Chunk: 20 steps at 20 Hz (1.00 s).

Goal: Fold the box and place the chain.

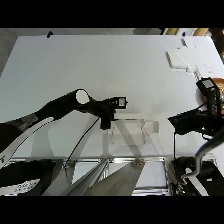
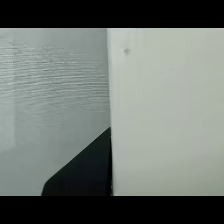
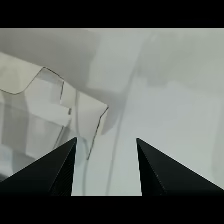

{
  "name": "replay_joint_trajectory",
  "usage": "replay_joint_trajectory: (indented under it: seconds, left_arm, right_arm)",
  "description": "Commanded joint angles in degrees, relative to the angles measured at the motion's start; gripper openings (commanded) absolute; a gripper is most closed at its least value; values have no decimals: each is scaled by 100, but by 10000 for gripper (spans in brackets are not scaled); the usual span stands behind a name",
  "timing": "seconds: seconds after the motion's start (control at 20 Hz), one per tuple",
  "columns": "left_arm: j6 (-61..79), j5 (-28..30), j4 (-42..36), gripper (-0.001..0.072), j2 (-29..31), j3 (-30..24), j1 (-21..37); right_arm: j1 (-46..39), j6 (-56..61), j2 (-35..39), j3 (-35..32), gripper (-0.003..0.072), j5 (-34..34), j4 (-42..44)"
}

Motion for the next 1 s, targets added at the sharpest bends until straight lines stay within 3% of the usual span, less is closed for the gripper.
replay_joint_trajectory:
  seconds: [0.0, 0.35, 0.6, 0.95]
  left_arm:
    - [310, 280, -129, 0, -179, -33, -31]
    - [308, 905, -122, 0, -181, -17, -369]
    - [310, 918, -85, 4, -179, -17, -396]
    - [310, 916, -90, 9, -179, -17, -398]
  right_arm:
    - [4, -31, 2, 9, 409, -81, 9]
    - [4, -330, 0, 7, 408, -127, 7]
    - [4, -494, 0, 7, 408, -122, 9]
    - [4, -1661, 0, 4, 408, -48, 98]
